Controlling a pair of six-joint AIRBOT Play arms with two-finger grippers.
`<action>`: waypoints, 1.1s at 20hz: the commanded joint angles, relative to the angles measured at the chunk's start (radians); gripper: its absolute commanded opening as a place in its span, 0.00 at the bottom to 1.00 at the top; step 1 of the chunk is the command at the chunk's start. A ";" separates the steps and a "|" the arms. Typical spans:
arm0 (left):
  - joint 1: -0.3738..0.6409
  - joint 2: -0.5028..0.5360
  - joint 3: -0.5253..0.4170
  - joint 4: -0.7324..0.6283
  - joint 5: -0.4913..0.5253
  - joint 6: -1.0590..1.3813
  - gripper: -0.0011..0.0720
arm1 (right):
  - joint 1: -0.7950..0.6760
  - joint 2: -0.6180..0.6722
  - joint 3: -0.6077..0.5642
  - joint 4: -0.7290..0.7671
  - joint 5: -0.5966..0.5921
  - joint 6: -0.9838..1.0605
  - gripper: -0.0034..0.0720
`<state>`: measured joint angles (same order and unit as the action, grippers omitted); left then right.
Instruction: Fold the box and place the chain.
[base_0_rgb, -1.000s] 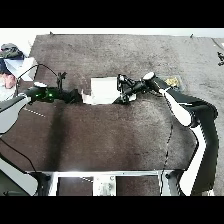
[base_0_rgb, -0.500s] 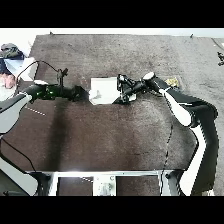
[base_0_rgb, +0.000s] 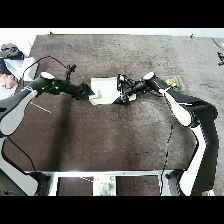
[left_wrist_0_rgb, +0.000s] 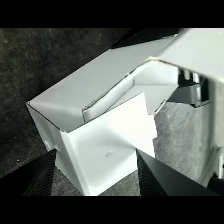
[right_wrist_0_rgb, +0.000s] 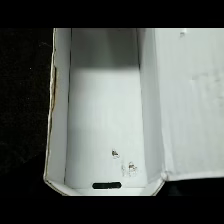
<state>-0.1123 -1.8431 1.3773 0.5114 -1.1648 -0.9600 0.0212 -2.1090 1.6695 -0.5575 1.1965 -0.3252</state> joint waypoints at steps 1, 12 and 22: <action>-0.024 0.000 0.032 0.059 0.006 -0.088 0.75 | -0.001 0.000 0.001 0.000 0.000 0.000 0.54; -0.033 0.001 0.032 0.065 0.053 -0.140 0.55 | -0.001 0.000 0.001 0.000 0.000 0.000 0.54; -0.129 0.002 0.145 0.348 0.083 -0.370 0.55 | -0.001 0.000 0.001 0.000 0.000 0.000 0.54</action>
<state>-0.2173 -1.8420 1.4975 0.7692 -1.0966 -1.2480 0.0196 -2.1086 1.6695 -0.5575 1.1961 -0.3248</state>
